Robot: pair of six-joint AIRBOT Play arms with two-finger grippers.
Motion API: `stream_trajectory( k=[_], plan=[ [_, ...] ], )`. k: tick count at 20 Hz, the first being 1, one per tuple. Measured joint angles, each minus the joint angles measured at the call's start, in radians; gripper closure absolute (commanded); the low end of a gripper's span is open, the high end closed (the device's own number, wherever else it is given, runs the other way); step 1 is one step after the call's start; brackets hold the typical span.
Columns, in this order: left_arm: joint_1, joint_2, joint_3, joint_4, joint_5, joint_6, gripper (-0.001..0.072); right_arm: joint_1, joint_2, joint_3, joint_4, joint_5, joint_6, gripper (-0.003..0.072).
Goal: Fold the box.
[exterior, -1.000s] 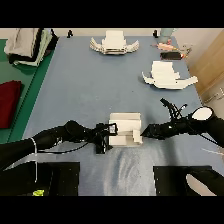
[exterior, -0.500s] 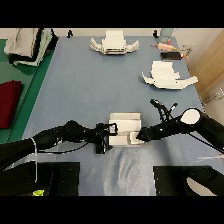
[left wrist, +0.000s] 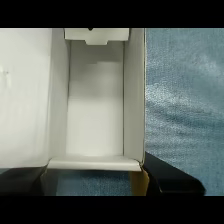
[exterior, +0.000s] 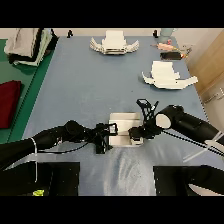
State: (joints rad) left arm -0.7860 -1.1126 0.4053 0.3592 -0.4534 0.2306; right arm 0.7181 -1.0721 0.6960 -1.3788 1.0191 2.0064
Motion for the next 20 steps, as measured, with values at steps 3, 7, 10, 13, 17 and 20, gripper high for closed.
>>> stream_trajectory(
  k=[3,7,10,13,17,20],
  plan=[
    [0.000,0.000,0.000,0.000,0.000,-0.002,0.0173,0.054,-0.075,0.067,-0.066,0.048,0.128,0.0265],
    [0.000,0.000,0.000,0.000,0.000,0.000,0.0173,0.087,-0.133,0.108,-0.112,0.097,0.267,0.0289],
    [0.000,0.000,0.000,0.000,0.000,0.000,0.0173,0.096,-0.156,0.118,-0.142,0.118,0.357,0.0355],
    [0.000,0.000,0.000,0.000,0.001,0.000,0.0173,0.099,-0.171,0.122,-0.167,0.129,0.434,0.0408],
    [0.000,0.000,0.000,0.000,0.003,-0.001,0.0173,0.102,-0.191,0.124,-0.193,0.156,0.492,0.0572],
    [0.000,0.000,0.000,0.002,0.003,0.006,0.0173,0.109,-0.199,0.124,-0.211,0.170,0.505,0.0684]
  ],
)
